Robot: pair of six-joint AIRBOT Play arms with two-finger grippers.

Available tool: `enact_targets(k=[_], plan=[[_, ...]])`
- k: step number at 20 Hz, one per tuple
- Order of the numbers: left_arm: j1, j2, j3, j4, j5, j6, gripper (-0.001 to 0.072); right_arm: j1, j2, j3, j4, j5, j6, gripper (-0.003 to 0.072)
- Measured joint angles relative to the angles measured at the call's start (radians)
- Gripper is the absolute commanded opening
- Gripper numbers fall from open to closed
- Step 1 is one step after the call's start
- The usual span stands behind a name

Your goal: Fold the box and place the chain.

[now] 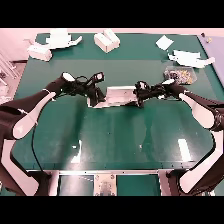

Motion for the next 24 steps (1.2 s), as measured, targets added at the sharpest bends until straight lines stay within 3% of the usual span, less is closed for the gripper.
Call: enact_targets(k=[13, 22, 23, 24], plan=[[-0.043, -0.002, -0.002, -0.052, 0.103, 0.007, 0.0234, 0.000, 0.000, 0.000, 0.001, 0.000, 0.002, 0.0580], [-0.049, -0.037, -0.002, -0.143, 0.122, 0.044, 0.0264, 0.000, 0.000, 0.000, -0.001, 0.000, 0.001, 0.0581], [-0.052, -0.040, -0.002, -0.155, 0.124, 0.053, 0.0287, 0.000, 0.000, 0.000, -0.001, 0.000, 0.000, 0.0581], [-0.055, -0.043, -0.002, -0.167, 0.127, 0.061, 0.0452, 0.000, 0.000, 0.000, -0.001, 0.000, 0.000, 0.0581]])
